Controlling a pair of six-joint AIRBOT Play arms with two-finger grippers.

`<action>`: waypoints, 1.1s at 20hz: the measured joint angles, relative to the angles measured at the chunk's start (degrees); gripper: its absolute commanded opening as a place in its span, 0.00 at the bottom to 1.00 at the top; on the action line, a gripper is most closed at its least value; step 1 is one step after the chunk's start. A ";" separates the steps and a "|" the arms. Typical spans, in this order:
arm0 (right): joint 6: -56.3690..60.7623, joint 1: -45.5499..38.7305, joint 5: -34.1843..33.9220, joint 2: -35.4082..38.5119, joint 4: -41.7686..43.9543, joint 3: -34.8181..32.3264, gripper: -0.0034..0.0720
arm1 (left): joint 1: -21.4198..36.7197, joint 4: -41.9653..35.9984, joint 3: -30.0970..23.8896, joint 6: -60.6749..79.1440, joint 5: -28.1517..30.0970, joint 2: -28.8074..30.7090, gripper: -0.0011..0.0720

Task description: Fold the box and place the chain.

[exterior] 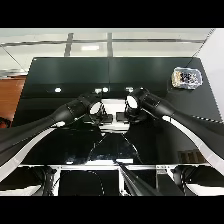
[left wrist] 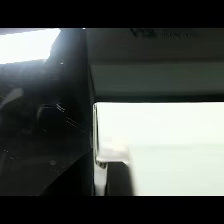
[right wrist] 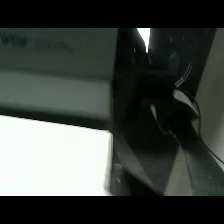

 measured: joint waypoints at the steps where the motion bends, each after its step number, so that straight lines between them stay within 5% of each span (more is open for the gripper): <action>1: 0.09 0.00 -0.26 0.00 -0.09 0.00 0.34 | 0.00 -0.04 0.00 -0.02 0.00 0.00 0.05; 2: 0.09 0.00 -0.39 0.00 -0.04 0.00 0.11 | 0.00 -0.09 0.00 -0.04 0.00 0.00 0.05; 6: 0.35 0.00 -0.83 0.00 0.20 0.00 0.07 | 0.00 -0.61 0.00 -0.50 0.07 0.00 0.05; 7: 0.28 0.00 -0.87 0.00 0.20 0.00 0.18 | 0.02 -0.59 0.00 -0.44 0.07 0.00 0.05; 8: -0.22 0.00 -0.87 0.00 0.17 0.00 0.46 | 0.07 -0.42 0.00 -0.11 0.09 0.00 0.05; 9: -0.44 -0.07 -0.72 0.02 0.11 0.00 0.57 | 0.09 -0.22 0.00 0.07 0.07 0.00 0.05; 15: -2.58 -1.05 -0.37 4.63 -0.04 0.13 0.57 | 0.13 -0.24 0.00 -0.15 -0.02 0.00 0.05; 22: -7.76 -5.09 5.97 20.48 -6.93 0.31 0.57 | 0.50 -0.24 0.00 -0.17 0.00 0.00 0.05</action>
